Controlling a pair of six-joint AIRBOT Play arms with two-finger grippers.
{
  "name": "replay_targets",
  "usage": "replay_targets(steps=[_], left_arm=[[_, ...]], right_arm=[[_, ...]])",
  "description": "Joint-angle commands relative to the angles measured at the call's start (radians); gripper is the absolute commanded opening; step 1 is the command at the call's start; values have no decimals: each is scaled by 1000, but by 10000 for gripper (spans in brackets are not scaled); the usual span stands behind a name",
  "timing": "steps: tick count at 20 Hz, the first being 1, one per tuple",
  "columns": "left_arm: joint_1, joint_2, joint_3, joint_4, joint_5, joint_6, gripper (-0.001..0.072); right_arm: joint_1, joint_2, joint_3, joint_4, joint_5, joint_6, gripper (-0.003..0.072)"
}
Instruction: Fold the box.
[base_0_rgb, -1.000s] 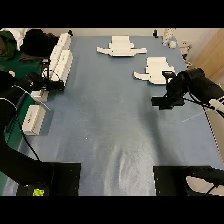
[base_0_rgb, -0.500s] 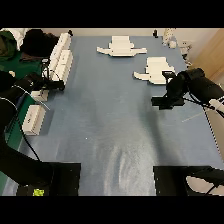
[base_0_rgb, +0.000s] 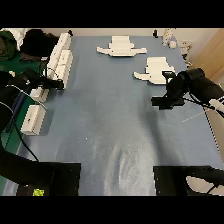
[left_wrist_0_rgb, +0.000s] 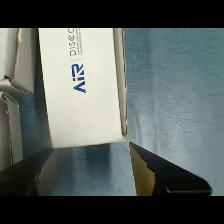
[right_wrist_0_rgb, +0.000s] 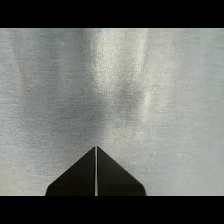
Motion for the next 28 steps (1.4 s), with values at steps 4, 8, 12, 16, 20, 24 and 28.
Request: replay_targets(steps=[4, 8, 12, 16, 20, 24, 28], left_arm=[[0, 229, 1, 12, -346, -4, 694], [-2, 362, -6, 10, -575, -70, 694], [-47, 512, -108, -18, -678, -102, 694], [-196, 711, -375, -117, -626, -138, 694], [-367, 827, -622, -128, -462, -245, 694], [-485, 843, -746, -153, -268, -294, 694], [-586, 843, -756, -174, -191, -293, 694]], right_arm=[[0, -1, 1, 0, 0, 0, 20], [0, -1, 1, 0, 0, 0, 19], [0, -1, 1, 0, 0, 0, 20], [0, -1, 1, 0, 0, 0, 20], [0, -1, 1, 0, 0, 0, 20], [0, -1, 1, 0, 0, 0, 20], [0, -1, 1, 0, 0, 0, 20]])
